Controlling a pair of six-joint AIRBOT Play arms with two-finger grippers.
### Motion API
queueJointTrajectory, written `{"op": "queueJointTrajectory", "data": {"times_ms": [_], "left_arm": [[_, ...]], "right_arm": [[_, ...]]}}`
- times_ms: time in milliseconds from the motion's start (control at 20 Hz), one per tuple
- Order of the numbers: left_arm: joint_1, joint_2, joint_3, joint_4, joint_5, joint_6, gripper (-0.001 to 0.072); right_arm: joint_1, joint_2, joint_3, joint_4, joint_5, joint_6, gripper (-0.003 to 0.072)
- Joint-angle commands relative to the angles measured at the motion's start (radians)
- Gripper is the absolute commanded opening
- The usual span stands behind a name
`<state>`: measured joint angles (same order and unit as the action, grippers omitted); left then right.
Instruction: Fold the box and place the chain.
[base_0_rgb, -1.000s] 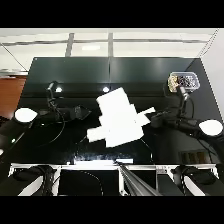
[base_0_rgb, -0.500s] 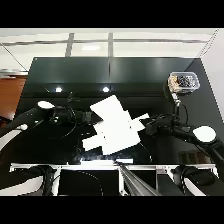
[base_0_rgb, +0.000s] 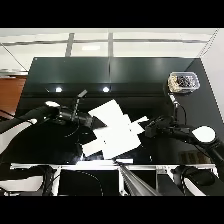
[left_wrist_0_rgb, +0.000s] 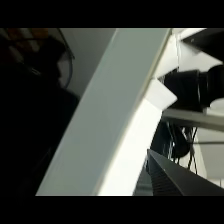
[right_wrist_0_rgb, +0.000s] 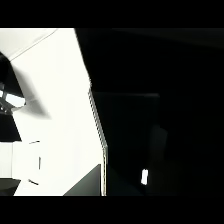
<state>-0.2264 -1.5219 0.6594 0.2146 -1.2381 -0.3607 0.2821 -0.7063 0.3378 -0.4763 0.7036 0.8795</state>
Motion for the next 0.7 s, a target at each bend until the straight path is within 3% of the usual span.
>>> {"op": "queueJointTrajectory", "data": {"times_ms": [0,550,650], "left_arm": [[-0.039,-0.025,0.043,0.092,-0.051,0.042,0.0581],[-0.066,-0.035,0.062,0.224,0.000,-0.119,0.0573],[-0.067,-0.034,0.047,0.177,0.008,-0.117,0.0574]], "right_arm": [[0.000,0.001,0.000,-0.024,0.010,0.018,0.0009],[0.000,0.001,0.000,-0.034,-0.036,0.048,0.0010],[0.000,0.001,0.000,-0.034,-0.035,0.048,0.0010]]}}
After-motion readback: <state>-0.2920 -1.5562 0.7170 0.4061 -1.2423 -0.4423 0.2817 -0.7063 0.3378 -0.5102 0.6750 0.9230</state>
